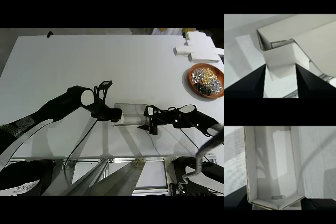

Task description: Fold the box and place the chain.

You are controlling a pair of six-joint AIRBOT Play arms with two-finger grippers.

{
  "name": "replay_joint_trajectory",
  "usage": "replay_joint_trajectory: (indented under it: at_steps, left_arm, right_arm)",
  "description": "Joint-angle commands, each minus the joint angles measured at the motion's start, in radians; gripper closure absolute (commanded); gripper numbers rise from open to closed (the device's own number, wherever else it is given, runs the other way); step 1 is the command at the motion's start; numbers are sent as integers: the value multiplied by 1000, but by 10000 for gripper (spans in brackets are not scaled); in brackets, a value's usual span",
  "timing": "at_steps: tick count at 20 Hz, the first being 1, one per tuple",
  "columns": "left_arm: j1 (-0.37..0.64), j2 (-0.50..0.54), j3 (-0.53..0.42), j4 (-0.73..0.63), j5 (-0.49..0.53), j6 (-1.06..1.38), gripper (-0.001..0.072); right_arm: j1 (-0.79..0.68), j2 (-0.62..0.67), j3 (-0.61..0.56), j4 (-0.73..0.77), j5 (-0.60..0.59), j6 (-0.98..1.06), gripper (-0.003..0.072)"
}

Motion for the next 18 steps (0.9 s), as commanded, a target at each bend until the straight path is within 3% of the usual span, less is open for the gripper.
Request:
replay_joint_trajectory:
  at_steps: [1, 6, 8, 9, 12, 18]
  left_arm:
    - [-35, -31, 56, 123, -80, -156, 297]
    - [-84, -94, 155, 145, -102, -253, 301]
    - [-106, -135, 206, 190, -153, -308, 377]
    - [-111, -151, 225, 217, -192, -334, 378]
    - [-113, -159, 236, 270, -248, -403, 378]
    - [-130, -179, 262, 283, -253, -484, 378]
  right_arm:
    - [-1, 1, 0, 0, 0, 0, 288]
    - [-1, 1, 0, 0, 0, 0, 288]
    - [-1, 1, 0, 0, 0, 0, 288]
    - [-1, 1, 0, 0, 0, 0, 288]
    - [-1, 1, 0, 0, 0, 0, 288]
    - [-1, 1, 0, 0, 0, 0, 288]
